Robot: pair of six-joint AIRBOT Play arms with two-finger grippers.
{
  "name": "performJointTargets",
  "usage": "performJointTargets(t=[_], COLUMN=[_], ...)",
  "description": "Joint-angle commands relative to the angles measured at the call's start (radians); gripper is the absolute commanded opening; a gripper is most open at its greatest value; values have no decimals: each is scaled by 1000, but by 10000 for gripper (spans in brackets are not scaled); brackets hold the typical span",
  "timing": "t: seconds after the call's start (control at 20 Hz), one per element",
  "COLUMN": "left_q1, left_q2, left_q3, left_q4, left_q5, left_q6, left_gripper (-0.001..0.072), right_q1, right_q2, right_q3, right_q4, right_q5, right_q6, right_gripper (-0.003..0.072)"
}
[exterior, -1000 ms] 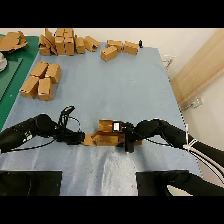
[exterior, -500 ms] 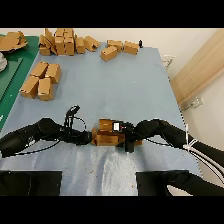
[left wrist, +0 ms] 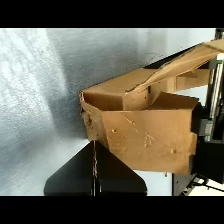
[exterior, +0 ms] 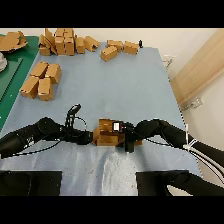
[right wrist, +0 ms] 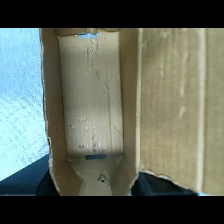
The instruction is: Fold the box.
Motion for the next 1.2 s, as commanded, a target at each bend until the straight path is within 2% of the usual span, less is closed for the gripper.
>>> performJointTargets(t=[0.0, 0.25, 0.45, 0.75, 0.8, 1.0, 1.15], left_q1=[-21, -21, -21, -17, -13, -9, -38], left_q2=[1, 1, -16, -16, -16, -15, -15], left_q3=[7, 41, 41, 39, 36, 41, 84], left_q4=[-43, -42, -60, -40, -21, 227, 324], left_q5=[27, 27, 30, 44, 35, 15, -4], left_q6=[31, 29, -89, -50, -122, -386, -505], left_gripper=[10, 11, 11, 11, 11, 9, 8], right_q1=[0, 0, 0, 0, 0, 0, 0], right_q2=[0, 0, 0, 0, 0, 0, 0], right_q3=[-1, -1, -1, -1, -1, -1, -1], right_q4=[2, 1, 1, 1, 1, 1, 1], right_q5=[0, 0, 0, 0, 0, 0, 0], right_q6=[0, 0, 0, 0, 0, 0, 0], right_gripper=[498, 498, 498, 498, 498, 498, 498])
